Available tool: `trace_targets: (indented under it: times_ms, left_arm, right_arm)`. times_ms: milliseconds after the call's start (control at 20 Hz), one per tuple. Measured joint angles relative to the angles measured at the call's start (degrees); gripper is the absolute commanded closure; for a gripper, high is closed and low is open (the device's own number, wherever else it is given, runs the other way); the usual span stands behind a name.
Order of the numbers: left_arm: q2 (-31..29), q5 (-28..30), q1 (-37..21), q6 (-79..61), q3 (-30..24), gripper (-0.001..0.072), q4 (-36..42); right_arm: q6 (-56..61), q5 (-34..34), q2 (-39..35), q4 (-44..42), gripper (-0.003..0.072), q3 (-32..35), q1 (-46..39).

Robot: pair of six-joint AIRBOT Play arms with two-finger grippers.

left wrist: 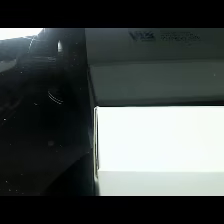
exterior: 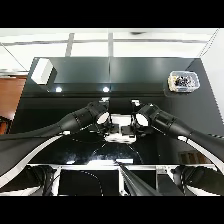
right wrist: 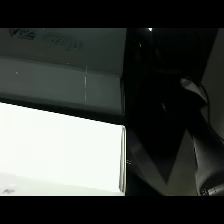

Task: Fold the box and place the chain.

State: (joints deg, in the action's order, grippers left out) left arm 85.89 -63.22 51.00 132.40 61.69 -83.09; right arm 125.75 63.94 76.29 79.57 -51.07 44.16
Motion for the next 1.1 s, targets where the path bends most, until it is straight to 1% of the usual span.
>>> trace_targets:
  times_ms: [50, 250, 300, 350, 400, 450, 500, 550, 750, 800, 850, 900, 950, 1000, 1100]
  left_arm:
    - [0.0, -0.24, 0.0, 0.42, 0.0, 0.0685, 0.04]
    - [-0.02, -0.17, 0.0, 0.22, 0.0, 0.0685, 0.04]
    - [0.0, -0.17, 0.0, 0.2, 0.0, 0.0685, 0.02]
    - [0.0, 0.17, 0.0, -0.2, 0.0, 0.0685, -0.2]
    - [0.0, 0.37, 0.0, -0.24, 0.0, 0.0685, -0.2]
    - [0.0, 0.37, 0.0, -0.22, 0.0, 0.0685, -0.2]
    - [0.0, 0.24, 0.0, -0.22, 0.0, 0.0685, -0.17]
    - [0.0, 0.2, 0.0, -0.04, 0.0, 0.0685, -0.17]
    - [-0.02, -0.2, 0.0, 0.24, 0.0, 0.0685, 0.09]
    - [-0.02, -0.04, 0.0, 0.2, 0.0, 0.0685, 0.07]
    - [-0.02, 0.11, 0.0, 0.0, 0.0, 0.0685, -0.04]
    - [0.0, 0.37, 0.0, -0.33, 0.0, 0.0685, -0.17]
    - [0.0, 0.42, 0.0, -0.22, 0.0, 0.0685, -0.15]
    - [0.0, 0.39, 0.0, -0.22, 0.0, 0.0685, -0.13]
    - [0.0, 0.28, 0.0, -0.04, 0.0, 0.0685, -0.09]
  right_arm:
    - [0.96, 0.04, 0.0, 0.24, 0.0677, 0.0, 0.04]
    - [1.38, -0.2, 0.07, 0.22, 0.0673, 0.0, 0.07]
    - [1.44, -0.17, 0.07, 0.15, 0.0587, 0.0, 0.07]
    - [1.18, -0.11, 0.07, -0.04, 0.0419, 0.0, 0.07]
    - [1.16, -0.26, 0.07, -0.39, 0.0405, -0.04, 0.11]
    - [1.22, -0.33, 0.07, -0.48, 0.0414, -0.04, 0.11]
    - [1.4, -0.28, 0.07, -0.22, 0.0513, -0.04, 0.11]
    - [1.46, -0.2, 0.07, -0.04, 0.0673, -0.04, 0.09]
    - [2.16, -0.07, 0.07, 0.11, 0.0673, -0.04, 0.09]
    - [2.12, -0.13, 0.07, 0.13, 0.0638, -0.04, 0.09]
    - [1.77, -0.13, 0.07, 0.09, 0.0427, -0.04, 0.09]
    - [1.62, -0.37, 0.04, -0.28, 0.0324, -0.04, 0.09]
    - [1.6, -0.44, -0.04, -0.48, 0.0324, -0.04, 0.09]
    - [1.6, -0.11, -0.24, -0.28, 0.0298, -0.04, 0.02]
    - [0.81, 1.01, -1.44, -0.07, 0.0298, -0.04, -0.31]
